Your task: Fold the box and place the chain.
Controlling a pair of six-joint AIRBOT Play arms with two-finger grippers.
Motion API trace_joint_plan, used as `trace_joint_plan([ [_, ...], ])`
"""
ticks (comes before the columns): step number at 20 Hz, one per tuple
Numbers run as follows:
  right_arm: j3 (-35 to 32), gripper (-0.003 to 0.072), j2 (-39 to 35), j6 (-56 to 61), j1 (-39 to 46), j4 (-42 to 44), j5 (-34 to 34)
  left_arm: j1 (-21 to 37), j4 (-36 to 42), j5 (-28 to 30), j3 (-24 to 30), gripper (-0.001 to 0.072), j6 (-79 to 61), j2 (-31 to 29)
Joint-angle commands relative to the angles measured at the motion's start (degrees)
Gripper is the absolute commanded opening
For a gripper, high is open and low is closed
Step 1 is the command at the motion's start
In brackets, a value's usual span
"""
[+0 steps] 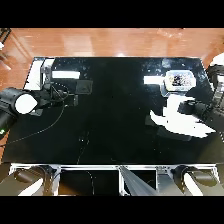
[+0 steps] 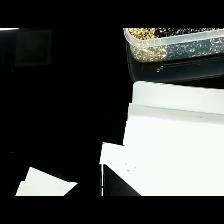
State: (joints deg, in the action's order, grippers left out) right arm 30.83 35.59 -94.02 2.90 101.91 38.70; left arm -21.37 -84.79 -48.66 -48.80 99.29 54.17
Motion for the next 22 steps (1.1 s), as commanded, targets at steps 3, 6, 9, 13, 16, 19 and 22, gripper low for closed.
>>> trace_joint_plan([
  [3, 0.0, 0.0692, 0.09, 3.41, -0.04, -0.26, 3.48, -0.04, 0.04, 0.22, 0.02, 0.0283, 0.26, 0.13],
  [6, 0.15, 0.0685, 0.09, 5.66, 2.1, -1.62, 9.79, -0.46, 0.02, -0.48, 0.0, 0.0631, 0.31, 0.13],
  [9, 2.12, 0.0683, 0.22, 12.61, 14.71, -13.68, 16.04, -0.44, 0.02, -1.55, 0.0, 0.063, 0.26, 0.13],
  [13, 5.53, 0.0683, 1.03, 12.35, 38.32, -12.92, 14.56, -0.44, -0.04, -0.31, 0.0, 0.063, 0.15, 0.15],
  [16, 6.08, 0.0685, 5.79, 12.41, 49.88, -8.94, 11.23, -0.44, -0.04, 0.52, 0.0, 0.063, 0.15, 0.15],
  [19, 8.46, 0.0704, 12.52, 5.77, 58.93, -4.37, 14.58, -0.44, -0.09, 0.63, 0.0, 0.063, 0.15, 0.15],
  [22, 12.35, 0.0702, 17.14, -4.37, 61.92, 2.21, 16.06, -0.44, -0.09, 0.7, 0.0, 0.063, 0.15, 0.15],
])
